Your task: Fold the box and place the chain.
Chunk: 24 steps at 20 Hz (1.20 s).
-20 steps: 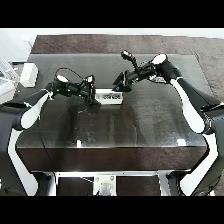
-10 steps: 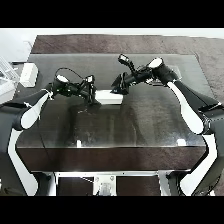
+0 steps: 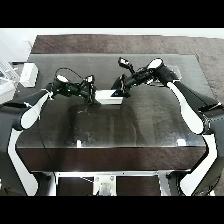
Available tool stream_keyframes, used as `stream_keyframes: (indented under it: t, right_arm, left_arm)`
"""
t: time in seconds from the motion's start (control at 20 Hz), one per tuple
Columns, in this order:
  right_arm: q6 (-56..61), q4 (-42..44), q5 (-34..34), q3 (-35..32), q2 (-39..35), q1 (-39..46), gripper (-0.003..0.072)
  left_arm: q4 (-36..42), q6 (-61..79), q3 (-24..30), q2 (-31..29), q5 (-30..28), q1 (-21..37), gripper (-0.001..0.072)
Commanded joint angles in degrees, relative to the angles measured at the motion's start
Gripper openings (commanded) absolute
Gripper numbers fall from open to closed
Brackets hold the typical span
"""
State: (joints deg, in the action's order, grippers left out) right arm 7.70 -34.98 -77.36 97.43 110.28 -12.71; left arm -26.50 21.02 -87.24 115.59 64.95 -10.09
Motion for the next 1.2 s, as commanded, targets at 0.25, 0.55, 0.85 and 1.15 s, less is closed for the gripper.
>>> stream_keyframes:
  t: [0.25,0.55,0.85,1.15]
  right_arm:
    - [-3.0,0.0,0.0,0.0,1.8,-0.2,0.0450]
    - [-5.0,0.0,0.1,0.0,1.7,-0.2,0.0351]
    - [-5.4,0.0,2.8,0.0,1.7,-0.2,0.0347]
    - [-5.4,2.9,2.8,1.7,1.4,0.1,0.0310]
  left_arm:
    - [0.0,0.0,0.0,0.0,0.0,0.0,0.0532]
    - [0.0,0.0,0.0,0.0,0.0,0.0,0.0533]
    - [0.0,0.0,0.0,0.0,0.0,0.0,0.0533]
    - [0.0,0.0,0.0,0.0,0.0,0.0,0.0532]
